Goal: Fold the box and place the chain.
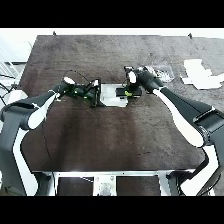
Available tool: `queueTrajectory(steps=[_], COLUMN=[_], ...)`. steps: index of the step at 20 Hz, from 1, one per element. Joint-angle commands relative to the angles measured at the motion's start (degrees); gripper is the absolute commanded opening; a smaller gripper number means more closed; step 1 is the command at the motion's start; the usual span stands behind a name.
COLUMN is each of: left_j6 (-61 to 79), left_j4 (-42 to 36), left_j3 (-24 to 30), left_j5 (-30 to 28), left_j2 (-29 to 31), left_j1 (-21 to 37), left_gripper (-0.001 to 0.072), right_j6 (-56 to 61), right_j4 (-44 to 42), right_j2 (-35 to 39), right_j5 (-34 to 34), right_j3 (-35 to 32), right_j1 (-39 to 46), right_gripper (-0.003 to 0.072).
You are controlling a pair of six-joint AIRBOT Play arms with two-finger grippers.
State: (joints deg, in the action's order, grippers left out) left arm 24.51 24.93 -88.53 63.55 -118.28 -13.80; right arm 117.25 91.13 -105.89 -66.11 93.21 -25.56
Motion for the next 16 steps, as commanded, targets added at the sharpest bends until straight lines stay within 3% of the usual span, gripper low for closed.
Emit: queueTrajectory(steps=[1, 5, 10, 16], left_j6=[0.0, 0.0, -0.1, -0.1], left_j4=[-0.1, -0.1, -0.1, -0.1], left_j3=[0.0, 0.0, 0.0, 0.0], left_j5=[-0.1, -0.1, -0.1, -0.1], left_j2=[0.0, 0.0, 0.0, 0.0], left_j1=[0.0, 0.0, 0.0, 0.0], left_gripper=[0.0350, 0.0350, 0.0349, 0.0349], right_j6=[-2.7, -7.0, -11.5, -14.5], right_j4=[-2.6, -2.2, 4.6, 5.6], right_j2=[1.0, 5.6, 12.2, 14.3], right_j5=[-1.2, -3.9, -5.9, -0.6], right_j3=[0.1, 0.1, 0.1, -0.3], right_j1=[-0.1, -0.1, 1.4, 12.9], right_gripper=[0.0459, 0.0467, 0.0467, 0.0453])
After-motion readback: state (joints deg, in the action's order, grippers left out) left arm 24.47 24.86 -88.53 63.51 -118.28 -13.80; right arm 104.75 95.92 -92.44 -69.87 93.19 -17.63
